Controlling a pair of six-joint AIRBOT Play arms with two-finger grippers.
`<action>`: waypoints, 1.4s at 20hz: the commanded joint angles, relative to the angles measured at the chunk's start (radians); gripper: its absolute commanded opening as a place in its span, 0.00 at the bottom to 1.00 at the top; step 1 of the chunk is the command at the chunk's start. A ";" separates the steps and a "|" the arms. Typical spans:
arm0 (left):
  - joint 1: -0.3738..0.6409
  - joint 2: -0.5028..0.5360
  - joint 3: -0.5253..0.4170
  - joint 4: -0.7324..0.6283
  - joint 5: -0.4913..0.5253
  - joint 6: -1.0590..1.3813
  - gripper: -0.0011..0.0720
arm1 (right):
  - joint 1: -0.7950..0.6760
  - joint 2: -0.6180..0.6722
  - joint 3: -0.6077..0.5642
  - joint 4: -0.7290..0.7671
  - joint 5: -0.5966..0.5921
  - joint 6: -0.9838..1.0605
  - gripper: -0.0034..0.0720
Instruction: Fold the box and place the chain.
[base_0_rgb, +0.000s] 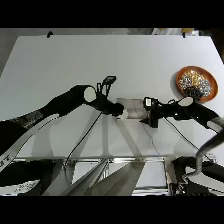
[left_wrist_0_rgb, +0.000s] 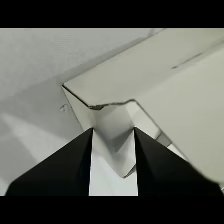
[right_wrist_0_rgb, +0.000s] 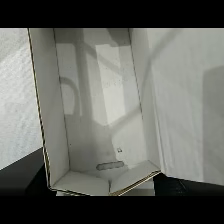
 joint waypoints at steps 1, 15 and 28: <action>-0.031 -0.027 0.042 0.091 -0.005 -0.136 0.42 | 0.001 0.000 0.001 0.000 0.000 -0.001 0.57; -0.110 -0.207 0.330 0.388 -0.357 -0.494 0.41 | 0.001 0.000 0.001 0.000 0.000 -0.001 0.57; -0.128 -0.333 0.441 0.417 -0.424 -0.671 0.27 | 0.001 0.000 0.001 0.000 0.000 -0.001 0.57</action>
